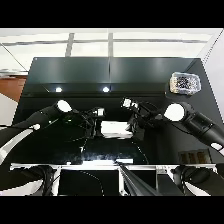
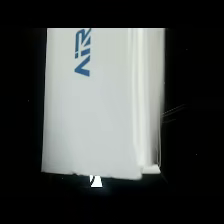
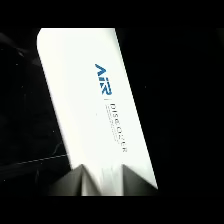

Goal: Fold the box and place the chain.

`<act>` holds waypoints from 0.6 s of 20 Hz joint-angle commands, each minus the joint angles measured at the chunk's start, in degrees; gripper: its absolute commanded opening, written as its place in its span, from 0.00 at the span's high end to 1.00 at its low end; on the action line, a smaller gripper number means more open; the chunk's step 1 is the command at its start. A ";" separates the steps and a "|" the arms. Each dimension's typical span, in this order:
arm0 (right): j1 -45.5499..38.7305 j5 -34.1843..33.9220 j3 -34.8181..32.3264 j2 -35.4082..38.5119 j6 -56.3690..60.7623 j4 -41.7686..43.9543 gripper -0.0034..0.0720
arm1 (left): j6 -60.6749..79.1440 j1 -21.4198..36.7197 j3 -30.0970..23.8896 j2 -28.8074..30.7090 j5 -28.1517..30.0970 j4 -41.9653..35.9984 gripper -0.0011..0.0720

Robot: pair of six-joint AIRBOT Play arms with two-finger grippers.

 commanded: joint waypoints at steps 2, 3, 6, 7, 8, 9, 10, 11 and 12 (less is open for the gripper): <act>0.09 0.09 0.00 -0.04 0.31 -0.35 0.72 | 0.02 -0.04 -0.02 -0.02 -0.04 0.02 0.23; 0.09 0.07 -0.02 -0.04 0.31 -0.35 0.72 | 0.02 -0.04 -0.02 -0.02 -0.04 0.02 0.23; 0.11 0.20 -0.02 -0.04 0.33 -0.33 0.72 | 0.00 -0.04 -0.02 -0.02 -0.04 0.02 0.23; 0.11 0.46 -0.02 -0.04 0.33 -0.33 0.72 | 0.02 -0.04 -0.02 -0.02 -0.04 0.02 0.23; 0.11 0.85 -0.02 -0.04 0.35 -0.33 0.68 | 0.02 -0.04 -0.02 -0.02 -0.04 0.02 0.23; 0.11 1.36 -0.02 -0.04 0.35 -0.35 0.68 | 0.02 -0.04 -0.02 -0.02 -0.04 0.02 0.23; 0.11 1.49 -0.02 -0.04 0.44 -0.35 0.68 | 0.02 -0.04 -0.02 -0.02 -0.04 0.02 0.23; 0.11 1.42 -0.02 -0.04 0.44 -0.35 0.68 | 0.02 -0.04 -0.02 -0.02 -0.04 0.02 0.23; 0.11 1.38 -0.02 -0.04 0.42 -0.35 0.68 | 0.02 -0.04 -0.02 -0.02 -0.04 0.02 0.23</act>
